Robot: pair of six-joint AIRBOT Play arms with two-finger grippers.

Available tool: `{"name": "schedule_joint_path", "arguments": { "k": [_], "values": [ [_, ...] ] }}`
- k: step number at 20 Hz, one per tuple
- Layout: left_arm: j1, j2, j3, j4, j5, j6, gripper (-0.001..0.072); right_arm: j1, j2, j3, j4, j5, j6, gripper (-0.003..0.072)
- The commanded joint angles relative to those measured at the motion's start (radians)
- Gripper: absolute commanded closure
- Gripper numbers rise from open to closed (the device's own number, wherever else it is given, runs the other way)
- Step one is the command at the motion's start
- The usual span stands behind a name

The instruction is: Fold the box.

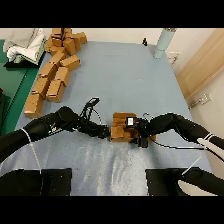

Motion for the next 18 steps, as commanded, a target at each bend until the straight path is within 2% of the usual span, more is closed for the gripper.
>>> {"name": "schedule_joint_path", "arguments": {
  "k": [1, 7, 18],
  "values": [
    [0.001, 0.0, 0.001, -0.013, -0.009, -0.005, 0.0365, 0.001, 0.0, 0.0, 0.0, 0.0, 0.0, 0.0199],
    [0.0, 0.0, 0.001, -0.074, -0.052, 0.031, 0.0365, 0.001, 0.0, 0.0, 0.0, 0.0, 0.0, 0.0199],
    [0.0, -0.001, 0.001, -0.122, 0.015, 0.049, 0.0355, 0.001, 0.0, 0.0, 0.0, 0.0, 0.0, 0.0199]
  ]
}}
